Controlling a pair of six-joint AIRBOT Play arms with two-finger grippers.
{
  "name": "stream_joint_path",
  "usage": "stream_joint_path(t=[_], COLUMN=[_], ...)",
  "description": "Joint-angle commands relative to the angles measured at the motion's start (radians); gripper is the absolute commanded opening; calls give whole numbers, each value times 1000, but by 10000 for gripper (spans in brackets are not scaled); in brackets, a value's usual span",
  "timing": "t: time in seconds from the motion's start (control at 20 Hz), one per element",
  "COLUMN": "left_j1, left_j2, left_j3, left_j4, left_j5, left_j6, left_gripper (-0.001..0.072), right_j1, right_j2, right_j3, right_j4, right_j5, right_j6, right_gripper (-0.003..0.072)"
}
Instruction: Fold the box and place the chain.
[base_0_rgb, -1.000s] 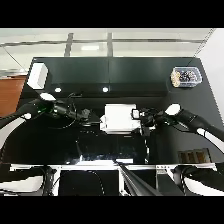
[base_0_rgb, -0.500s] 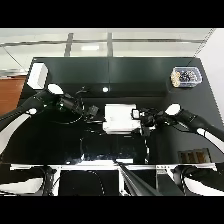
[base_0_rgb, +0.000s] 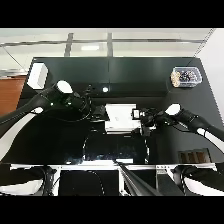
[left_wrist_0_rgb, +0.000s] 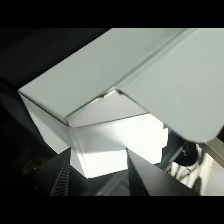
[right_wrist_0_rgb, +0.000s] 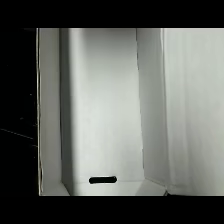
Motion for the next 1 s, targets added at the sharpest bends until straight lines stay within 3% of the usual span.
stream_joint_path(t=[0.0,0.1,0.15,0.2,0.5,0.95], left_j1=[-16,-19,-24,-31,-113,-162], left_j2=[1,1,1,1,1,1], left_j3=[51,70,74,74,74,74], left_j4=[137,164,167,169,253,314], left_j5=[-26,-48,-59,-63,50,93], left_j6=[-95,-116,-116,-119,-260,-414], left_gripper=[402,433,544,608,612,612], right_j1=[1,1,1,1,1,1], right_j2=[-1,-1,-1,-1,-1,-1], right_j3=[0,0,0,0,0,0], right_j4=[0,0,0,0,11,14], right_j5=[0,0,0,0,-16,-22], right_j6=[0,0,0,0,9,14], right_gripper=[124,124,124,124,124,124])
